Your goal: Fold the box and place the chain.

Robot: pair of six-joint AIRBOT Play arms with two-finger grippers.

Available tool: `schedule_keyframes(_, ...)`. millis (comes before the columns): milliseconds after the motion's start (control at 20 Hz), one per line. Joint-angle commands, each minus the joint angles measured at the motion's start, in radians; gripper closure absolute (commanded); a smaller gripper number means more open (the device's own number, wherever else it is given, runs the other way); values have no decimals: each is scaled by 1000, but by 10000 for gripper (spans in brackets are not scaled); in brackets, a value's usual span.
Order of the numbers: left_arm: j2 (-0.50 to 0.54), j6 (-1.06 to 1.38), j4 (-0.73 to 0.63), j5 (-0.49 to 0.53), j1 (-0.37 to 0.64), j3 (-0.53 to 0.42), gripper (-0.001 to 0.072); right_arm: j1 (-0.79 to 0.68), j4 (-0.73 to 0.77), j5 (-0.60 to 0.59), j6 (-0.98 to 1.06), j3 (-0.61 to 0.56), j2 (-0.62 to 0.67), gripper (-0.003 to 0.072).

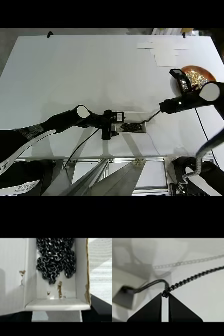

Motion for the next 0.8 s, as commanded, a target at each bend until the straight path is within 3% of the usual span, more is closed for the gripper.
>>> schedule_keyframes(0,0,0,0,0,1,0,500,0,196,91,-75,1,126,672)
schedule_keyframes(300,0,0,0,0,1,0,500,139,294,126,-106,1,205,671)
schedule_keyframes(750,0,0,0,0,1,0,500,374,330,-97,-105,1,203,671)
